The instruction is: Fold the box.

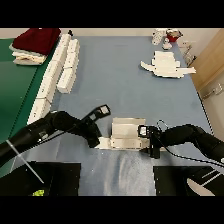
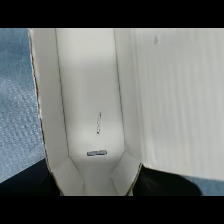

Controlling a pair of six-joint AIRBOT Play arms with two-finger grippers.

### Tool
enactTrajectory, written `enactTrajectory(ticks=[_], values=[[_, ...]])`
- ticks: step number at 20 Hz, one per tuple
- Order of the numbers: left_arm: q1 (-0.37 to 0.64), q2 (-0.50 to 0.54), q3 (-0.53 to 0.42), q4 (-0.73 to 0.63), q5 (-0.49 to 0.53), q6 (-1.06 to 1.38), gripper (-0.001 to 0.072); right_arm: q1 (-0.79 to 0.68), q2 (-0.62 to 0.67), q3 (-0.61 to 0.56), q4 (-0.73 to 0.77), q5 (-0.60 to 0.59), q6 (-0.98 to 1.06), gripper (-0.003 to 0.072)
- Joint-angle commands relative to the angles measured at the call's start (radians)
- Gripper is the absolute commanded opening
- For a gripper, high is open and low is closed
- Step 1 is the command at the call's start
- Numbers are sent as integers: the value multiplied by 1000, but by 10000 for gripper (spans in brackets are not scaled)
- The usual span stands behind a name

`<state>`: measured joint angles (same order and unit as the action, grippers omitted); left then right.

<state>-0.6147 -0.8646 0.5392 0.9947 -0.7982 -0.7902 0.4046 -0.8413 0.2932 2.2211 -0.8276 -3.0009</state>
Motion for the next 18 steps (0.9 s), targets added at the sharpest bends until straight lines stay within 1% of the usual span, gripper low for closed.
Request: enactTrajectory(ticks=[1,3,4,6,7,9,10,12,16,18], values=[[154,126,5,219,-115,-429,13,1,0,1,0,0,0,509],[277,148,3,301,-175,-581,14,1,0,1,0,0,0,509],[336,146,1,299,-208,-587,13,1,0,1,0,0,0,509],[422,129,-21,236,-242,-569,13,1,0,1,0,0,0,508],[440,116,-42,168,-249,-518,13,1,0,1,0,0,0,509],[438,79,-93,29,-237,-450,13,1,0,1,0,0,0,509],[429,53,-122,-33,-213,-424,13,1,0,1,0,0,0,509],[393,1,-166,-98,-145,-403,12,1,0,1,0,0,0,509],[262,-77,-178,-262,-52,-329,12,1,0,1,0,0,0,509],[182,-107,-178,-303,2,-324,12,1,0,1,0,0,0,509]])
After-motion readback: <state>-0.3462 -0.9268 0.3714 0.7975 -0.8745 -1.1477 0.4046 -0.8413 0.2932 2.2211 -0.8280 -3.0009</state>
